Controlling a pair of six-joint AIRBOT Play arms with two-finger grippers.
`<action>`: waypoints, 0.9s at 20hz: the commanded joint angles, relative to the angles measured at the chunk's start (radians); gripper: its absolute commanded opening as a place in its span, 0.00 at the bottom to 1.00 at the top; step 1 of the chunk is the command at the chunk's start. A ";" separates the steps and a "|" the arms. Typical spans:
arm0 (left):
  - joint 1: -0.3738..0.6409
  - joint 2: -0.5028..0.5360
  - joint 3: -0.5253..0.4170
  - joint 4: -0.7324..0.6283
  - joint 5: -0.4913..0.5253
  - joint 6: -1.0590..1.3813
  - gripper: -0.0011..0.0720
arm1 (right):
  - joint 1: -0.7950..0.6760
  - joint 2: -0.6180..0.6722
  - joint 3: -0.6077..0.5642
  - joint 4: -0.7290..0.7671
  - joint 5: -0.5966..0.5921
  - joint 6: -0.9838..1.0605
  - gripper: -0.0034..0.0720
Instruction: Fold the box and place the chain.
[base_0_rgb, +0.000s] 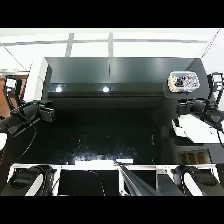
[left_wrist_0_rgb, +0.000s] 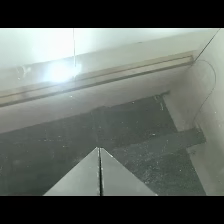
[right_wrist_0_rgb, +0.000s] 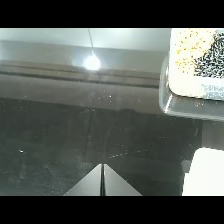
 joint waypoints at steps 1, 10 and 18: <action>0.000 0.001 0.000 0.000 0.000 0.000 0.05 | 0.000 0.001 -0.001 0.000 0.000 0.000 0.06; -0.001 -0.011 -0.001 -0.078 0.175 0.000 0.06 | -0.019 -0.068 0.000 0.075 -0.338 0.031 0.31; -0.008 -0.117 0.000 -0.079 0.127 -0.030 0.99 | -0.460 -0.395 0.175 0.013 -0.267 0.068 1.00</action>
